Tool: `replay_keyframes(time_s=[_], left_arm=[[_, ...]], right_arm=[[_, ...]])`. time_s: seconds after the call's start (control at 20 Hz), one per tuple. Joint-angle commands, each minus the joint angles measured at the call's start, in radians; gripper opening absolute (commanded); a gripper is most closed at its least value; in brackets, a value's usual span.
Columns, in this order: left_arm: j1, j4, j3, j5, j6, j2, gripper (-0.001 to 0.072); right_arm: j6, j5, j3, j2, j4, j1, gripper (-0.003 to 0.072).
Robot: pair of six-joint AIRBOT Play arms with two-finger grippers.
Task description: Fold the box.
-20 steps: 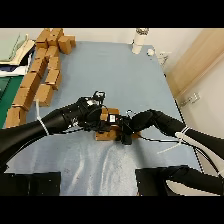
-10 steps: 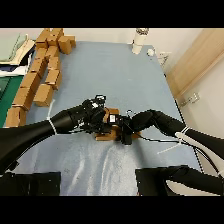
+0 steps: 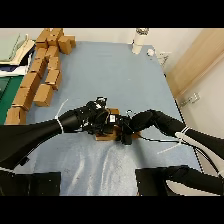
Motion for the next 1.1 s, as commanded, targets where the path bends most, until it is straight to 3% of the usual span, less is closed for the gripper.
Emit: replay_keyframes(time_s=[0.0, 0.25, 0.4, 0.45, 0.5, 0.9, 0.95, 1.0, 1.05], left_arm=[[0.000, 0.001, 0.006, 0.019, -0.007, -0.020, 0.0371], [0.002, 0.005, 0.006, 0.018, -0.006, -0.023, 0.0368], [0.002, 0.014, 0.006, 0.018, -0.007, -0.027, 0.0330], [0.002, 0.013, 0.006, 0.013, -0.007, -0.029, 0.0096], [0.001, 0.013, 0.006, 0.018, -0.004, -0.029, 0.0013], [0.001, -0.003, 0.006, 0.018, -0.004, -0.029, 0.0013], [0.001, -0.009, 0.006, 0.013, -0.004, -0.029, 0.0015], [0.001, -0.010, 0.006, 0.009, -0.004, -0.029, 0.0127], [0.001, -0.010, 0.006, 0.004, -0.010, -0.029, 0.0406]], right_arm=[[0.000, 0.000, 0.000, -0.001, 0.000, 0.000, 0.0495], [0.000, 0.001, 0.000, -0.001, 0.000, 0.000, 0.0494], [0.000, 0.000, 0.000, -0.001, 0.000, 0.000, 0.0495], [0.000, 0.000, 0.000, -0.001, 0.000, 0.000, 0.0494], [0.000, 0.000, 0.000, -0.001, 0.000, 0.000, 0.0495], [0.000, 0.000, 0.000, -0.001, 0.000, 0.000, 0.0494], [0.000, 0.000, 0.000, -0.001, 0.000, 0.000, 0.0495], [0.000, 0.000, 0.000, -0.001, 0.000, 0.000, 0.0495], [0.000, 0.000, 0.000, -0.001, 0.000, 0.000, 0.0495]])
